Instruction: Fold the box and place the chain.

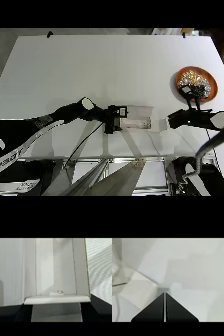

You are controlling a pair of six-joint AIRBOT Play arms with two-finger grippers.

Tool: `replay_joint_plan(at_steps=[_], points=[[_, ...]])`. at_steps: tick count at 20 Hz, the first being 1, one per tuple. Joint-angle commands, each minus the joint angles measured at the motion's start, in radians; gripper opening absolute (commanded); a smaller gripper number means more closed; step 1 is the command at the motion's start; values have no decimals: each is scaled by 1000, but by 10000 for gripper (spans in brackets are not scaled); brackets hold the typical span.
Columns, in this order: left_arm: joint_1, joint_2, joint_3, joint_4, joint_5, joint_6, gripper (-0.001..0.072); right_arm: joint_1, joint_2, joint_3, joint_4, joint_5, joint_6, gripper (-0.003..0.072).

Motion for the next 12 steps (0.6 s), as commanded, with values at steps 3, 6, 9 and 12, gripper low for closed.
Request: replay_joint_plan(at_steps=[3,6,9,12], points=[[1,0,0,0,0,0,390,-86,-92,0,-27,80,245,16],[1,0,0,0,0,0,390,-85,-221,0,149,111,239,16],[1,0,0,0,0,0,390,-85,-302,0,244,130,190,16],[1,0,0,0,0,0,390,-86,-323,0,241,120,188,16]])
